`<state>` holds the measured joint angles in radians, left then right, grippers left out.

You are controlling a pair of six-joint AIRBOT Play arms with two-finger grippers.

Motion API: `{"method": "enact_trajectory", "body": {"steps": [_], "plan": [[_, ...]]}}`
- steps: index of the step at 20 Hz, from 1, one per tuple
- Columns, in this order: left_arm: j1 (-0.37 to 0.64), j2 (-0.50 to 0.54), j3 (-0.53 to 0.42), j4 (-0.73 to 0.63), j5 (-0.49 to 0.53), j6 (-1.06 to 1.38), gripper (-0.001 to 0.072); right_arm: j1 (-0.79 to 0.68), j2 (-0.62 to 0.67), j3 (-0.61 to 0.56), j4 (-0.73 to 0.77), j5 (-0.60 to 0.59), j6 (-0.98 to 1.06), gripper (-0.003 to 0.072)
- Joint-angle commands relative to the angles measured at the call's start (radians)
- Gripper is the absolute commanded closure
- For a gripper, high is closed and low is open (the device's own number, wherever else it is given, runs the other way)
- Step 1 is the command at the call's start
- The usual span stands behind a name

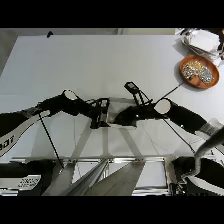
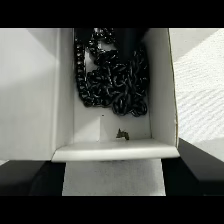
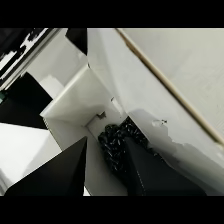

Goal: Fold the box and place the chain.

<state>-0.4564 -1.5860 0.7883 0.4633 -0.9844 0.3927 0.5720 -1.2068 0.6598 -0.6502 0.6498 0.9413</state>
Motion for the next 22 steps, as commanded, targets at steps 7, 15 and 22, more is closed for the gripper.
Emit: {"method": "enact_trajectory", "body": {"steps": [7, 15, 22], "plan": [[0.000, 0.000, 0.001, 0.000, 0.000, 0.000, 0.0366, -0.189, 0.407, 0.001, -0.383, 0.126, 0.124, 0.0445], [0.000, 0.000, 0.001, 0.000, 0.000, 0.000, 0.0366, -0.449, 0.401, -0.018, -0.805, 0.287, 0.369, 0.0478], [0.000, 0.000, 0.001, 0.000, 0.001, 0.000, 0.0366, -0.448, 0.134, -0.018, -0.817, 0.235, 0.372, 0.0346]]}}
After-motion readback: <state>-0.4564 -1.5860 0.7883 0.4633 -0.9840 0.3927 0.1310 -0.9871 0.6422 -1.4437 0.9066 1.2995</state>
